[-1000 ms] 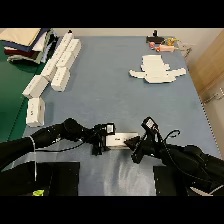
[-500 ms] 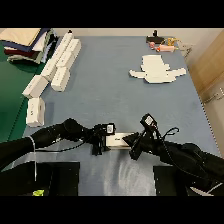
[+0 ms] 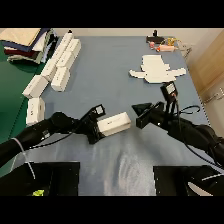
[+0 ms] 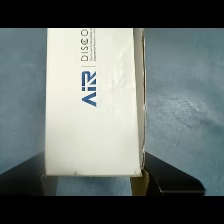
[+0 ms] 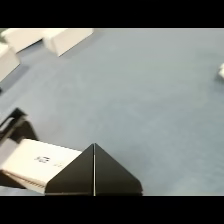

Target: Fold the box.

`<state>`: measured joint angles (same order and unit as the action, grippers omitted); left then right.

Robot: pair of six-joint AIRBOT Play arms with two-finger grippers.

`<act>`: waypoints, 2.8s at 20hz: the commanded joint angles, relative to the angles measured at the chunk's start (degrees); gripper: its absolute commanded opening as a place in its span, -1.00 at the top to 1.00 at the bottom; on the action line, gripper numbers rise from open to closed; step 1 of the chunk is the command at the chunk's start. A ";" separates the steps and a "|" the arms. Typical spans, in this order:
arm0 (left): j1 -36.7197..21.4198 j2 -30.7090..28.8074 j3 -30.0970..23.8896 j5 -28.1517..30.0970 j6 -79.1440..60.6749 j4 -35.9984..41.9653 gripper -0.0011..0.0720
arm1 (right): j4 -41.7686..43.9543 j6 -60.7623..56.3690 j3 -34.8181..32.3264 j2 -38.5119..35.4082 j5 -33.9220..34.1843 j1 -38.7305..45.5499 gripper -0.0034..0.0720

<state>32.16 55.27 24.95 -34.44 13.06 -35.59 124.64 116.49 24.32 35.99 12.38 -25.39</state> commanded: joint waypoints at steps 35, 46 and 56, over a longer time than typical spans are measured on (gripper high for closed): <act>-41.05 16.31 14.38 16.33 30.88 -22.84 -0.47 | -2.32 -0.09 2.86 4.39 7.85 7.19 0.90; -39.63 23.58 19.58 16.48 30.88 -22.51 -0.47 | -2.34 -0.09 2.86 4.42 7.85 7.19 0.90; -39.63 23.61 19.58 17.97 30.91 -22.47 -0.47 | -2.34 -0.11 2.86 4.42 7.87 7.19 0.91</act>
<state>-7.46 78.83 44.47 -17.56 43.97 -58.04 122.28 116.40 27.14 40.38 20.23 -18.20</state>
